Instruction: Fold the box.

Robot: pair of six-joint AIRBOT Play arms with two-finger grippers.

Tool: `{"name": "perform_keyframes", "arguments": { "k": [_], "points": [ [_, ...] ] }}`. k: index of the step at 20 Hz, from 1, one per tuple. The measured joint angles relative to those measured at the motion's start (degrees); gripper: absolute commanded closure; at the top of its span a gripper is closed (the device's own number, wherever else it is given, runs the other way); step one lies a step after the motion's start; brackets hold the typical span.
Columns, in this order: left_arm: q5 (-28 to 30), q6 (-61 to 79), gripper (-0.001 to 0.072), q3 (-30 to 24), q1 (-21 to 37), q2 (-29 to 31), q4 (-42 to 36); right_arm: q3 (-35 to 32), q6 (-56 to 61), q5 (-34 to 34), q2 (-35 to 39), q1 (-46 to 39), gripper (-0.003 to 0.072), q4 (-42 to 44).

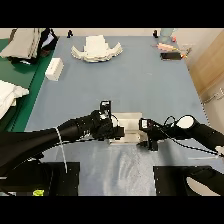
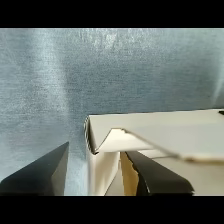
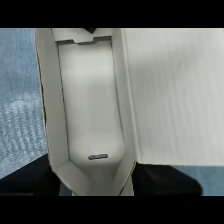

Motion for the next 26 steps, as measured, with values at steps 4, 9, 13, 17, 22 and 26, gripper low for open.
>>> {"name": "perform_keyframes", "arguments": {
  "k": [4,9,13,17,22,26],
  "points": [
    [-2.54,-0.81,0.0243,2.73,-0.24,-2.97,1.11,0.0,0.0,0.0,0.0,0.0,0.0142,0.02],
    [-4.37,-1.7,0.0695,3.78,-0.31,-4.39,1.73,0.0,-0.07,0.02,0.02,0.0,0.0142,0.0],
    [-4.87,-2.75,0.0694,4.31,-0.31,-4.61,1.75,0.0,-0.04,0.0,0.04,0.0,0.0142,-0.02],
    [-5.68,-3.39,0.0057,4.61,-0.68,-4.63,1.49,0.0,0.07,0.0,-0.02,0.0,0.0142,-0.02],
    [-7.19,-3.34,0.0054,5.29,-1.14,-3.65,1.11,0.0,0.04,-0.02,0.0,0.0,0.0142,-0.02],
    [-8.61,-3.19,0.0055,5.53,-1.14,-0.24,1.6,0.0,0.04,-0.02,0.0,0.0,0.0142,0.0]
  ]
}}
